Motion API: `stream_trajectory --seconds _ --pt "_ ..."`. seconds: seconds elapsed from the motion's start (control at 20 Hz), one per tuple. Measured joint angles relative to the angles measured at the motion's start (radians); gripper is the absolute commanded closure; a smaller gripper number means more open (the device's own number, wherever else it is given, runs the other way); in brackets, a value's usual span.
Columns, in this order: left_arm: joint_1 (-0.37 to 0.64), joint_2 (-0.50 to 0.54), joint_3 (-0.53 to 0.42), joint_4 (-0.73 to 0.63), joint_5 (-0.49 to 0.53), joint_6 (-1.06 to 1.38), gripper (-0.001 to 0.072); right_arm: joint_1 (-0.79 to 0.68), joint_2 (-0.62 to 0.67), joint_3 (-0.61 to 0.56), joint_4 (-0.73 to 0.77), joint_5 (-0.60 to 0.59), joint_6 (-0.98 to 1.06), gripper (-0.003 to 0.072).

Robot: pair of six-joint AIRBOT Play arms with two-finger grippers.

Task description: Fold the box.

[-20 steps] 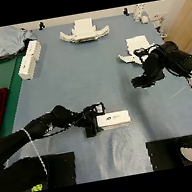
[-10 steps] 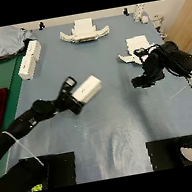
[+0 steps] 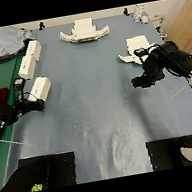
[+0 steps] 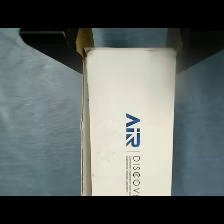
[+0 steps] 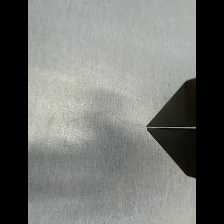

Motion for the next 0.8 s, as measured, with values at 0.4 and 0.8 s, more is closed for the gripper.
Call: stream_trajectory --seconds 0.4,0.8 --pt "0.109 -0.155 0.126 0.035 0.047 -0.043 0.0296 0.0 0.0 0.0 0.0 0.0 0.0 0.0683" --pt "0.109 -0.417 0.367 0.028 -0.009 -0.065 0.0296 0.0 0.0 0.0 0.0 0.0 0.0 0.0683"
